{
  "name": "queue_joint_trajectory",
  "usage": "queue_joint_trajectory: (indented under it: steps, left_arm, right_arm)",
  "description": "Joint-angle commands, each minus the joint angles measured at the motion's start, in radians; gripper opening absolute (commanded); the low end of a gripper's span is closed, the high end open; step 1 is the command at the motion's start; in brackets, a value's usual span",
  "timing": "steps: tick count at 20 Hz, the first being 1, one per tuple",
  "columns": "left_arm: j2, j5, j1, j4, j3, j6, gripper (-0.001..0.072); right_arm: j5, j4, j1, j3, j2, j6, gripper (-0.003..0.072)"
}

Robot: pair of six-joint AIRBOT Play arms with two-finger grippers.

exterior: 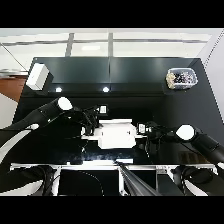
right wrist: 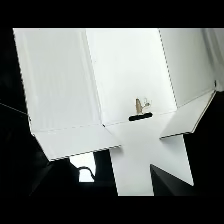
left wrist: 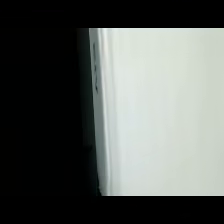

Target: Fold the box and place the chain.

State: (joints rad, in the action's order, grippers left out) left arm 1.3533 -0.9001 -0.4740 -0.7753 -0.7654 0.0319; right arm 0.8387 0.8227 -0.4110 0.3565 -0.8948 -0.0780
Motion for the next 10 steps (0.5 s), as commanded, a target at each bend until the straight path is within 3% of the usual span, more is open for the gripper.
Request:
queue_joint_trajectory:
  steps: [1,5,8,10]
  left_arm:
    - [-0.001,0.001,-0.003,-0.009,-0.003,-0.014,0.0025]
    - [-0.001,0.001,-0.003,-0.009,-0.003,-0.014,0.0026]
    - [-0.001,-0.002,-0.003,-0.009,-0.003,-0.014,0.0026]
    - [-0.001,-0.003,-0.003,-0.008,-0.003,-0.016,0.0026]
  right_arm:
    - [0.010,-0.003,-0.031,-0.001,-0.004,0.007,0.0710]
    - [-0.040,-0.019,-0.132,-0.001,-0.039,0.006,0.0710]
    - [-0.170,-0.074,-0.187,0.000,-0.064,0.006,0.0710]
    - [-0.188,-0.087,-0.195,0.019,-0.064,-0.006,0.0710]
